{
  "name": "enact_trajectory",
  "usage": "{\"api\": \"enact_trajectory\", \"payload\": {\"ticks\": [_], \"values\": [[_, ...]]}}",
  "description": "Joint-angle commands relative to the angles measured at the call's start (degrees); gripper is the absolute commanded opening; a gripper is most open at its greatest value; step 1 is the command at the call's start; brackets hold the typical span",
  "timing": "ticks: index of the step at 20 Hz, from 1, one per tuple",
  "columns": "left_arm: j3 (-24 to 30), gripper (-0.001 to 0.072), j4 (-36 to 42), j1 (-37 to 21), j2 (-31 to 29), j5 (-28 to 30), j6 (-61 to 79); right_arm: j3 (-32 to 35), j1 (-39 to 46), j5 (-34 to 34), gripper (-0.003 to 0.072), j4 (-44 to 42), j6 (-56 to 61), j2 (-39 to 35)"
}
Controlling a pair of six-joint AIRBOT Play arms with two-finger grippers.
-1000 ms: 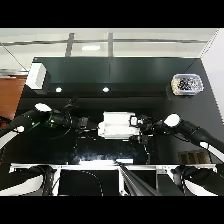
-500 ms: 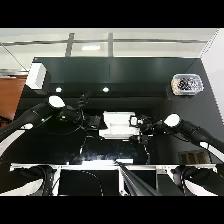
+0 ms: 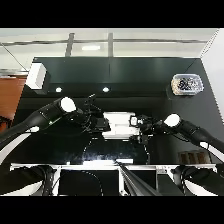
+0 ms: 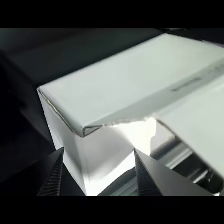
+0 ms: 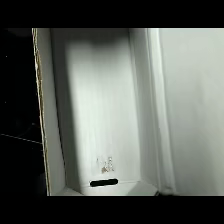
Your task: Fold the box and place the chain.
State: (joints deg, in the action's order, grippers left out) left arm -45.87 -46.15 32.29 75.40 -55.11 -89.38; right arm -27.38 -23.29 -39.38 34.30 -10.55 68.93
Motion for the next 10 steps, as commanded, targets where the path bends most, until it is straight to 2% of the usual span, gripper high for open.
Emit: {"api": "enact_trajectory", "payload": {"ticks": [1, 5, 10], "values": [[-0.2, 0.0501, -5.2, 3.1, 0.3, 4.8, -7.4, 0.0, 0.0, 0.0, 0.0130, 0.0, 0.0, 0.0], [-0.2, 0.0501, -12.9, 5.5, 0.5, 5.8, -15.3, 0.0, 0.0, 0.0, 0.0130, 0.0, 0.0, 0.0], [-6.2, 0.0502, -34.8, 11.5, 1.5, -1.3, -31.7, 0.0, 0.0, 0.0, 0.0130, 0.0, 0.0, 0.0]]}}
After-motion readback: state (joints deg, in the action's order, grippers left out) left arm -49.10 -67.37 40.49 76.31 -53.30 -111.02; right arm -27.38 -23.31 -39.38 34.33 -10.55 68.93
